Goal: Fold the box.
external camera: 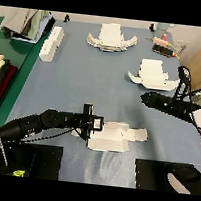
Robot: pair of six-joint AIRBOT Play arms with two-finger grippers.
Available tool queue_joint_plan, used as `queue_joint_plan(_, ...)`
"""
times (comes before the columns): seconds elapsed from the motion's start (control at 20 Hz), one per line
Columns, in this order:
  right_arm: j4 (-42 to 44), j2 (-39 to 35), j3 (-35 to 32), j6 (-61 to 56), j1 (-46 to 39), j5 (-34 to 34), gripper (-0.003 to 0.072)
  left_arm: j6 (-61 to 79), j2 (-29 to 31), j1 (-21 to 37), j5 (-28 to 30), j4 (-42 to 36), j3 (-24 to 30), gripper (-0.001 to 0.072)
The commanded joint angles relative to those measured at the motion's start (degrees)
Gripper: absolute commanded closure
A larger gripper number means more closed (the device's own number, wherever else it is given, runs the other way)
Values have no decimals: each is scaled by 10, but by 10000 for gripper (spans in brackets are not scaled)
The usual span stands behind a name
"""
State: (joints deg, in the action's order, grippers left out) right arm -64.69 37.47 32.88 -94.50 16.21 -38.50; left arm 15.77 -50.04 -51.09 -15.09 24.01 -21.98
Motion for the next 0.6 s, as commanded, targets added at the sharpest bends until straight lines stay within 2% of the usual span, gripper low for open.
queue_joint_plan(0.0,0,0,0,1,0,0,647,-2,0,0,0,0,2,697)
queue_joint_plan(0.55,0,0,0,1,0,0,647,-8,0,-4,-5,-11,18,696)
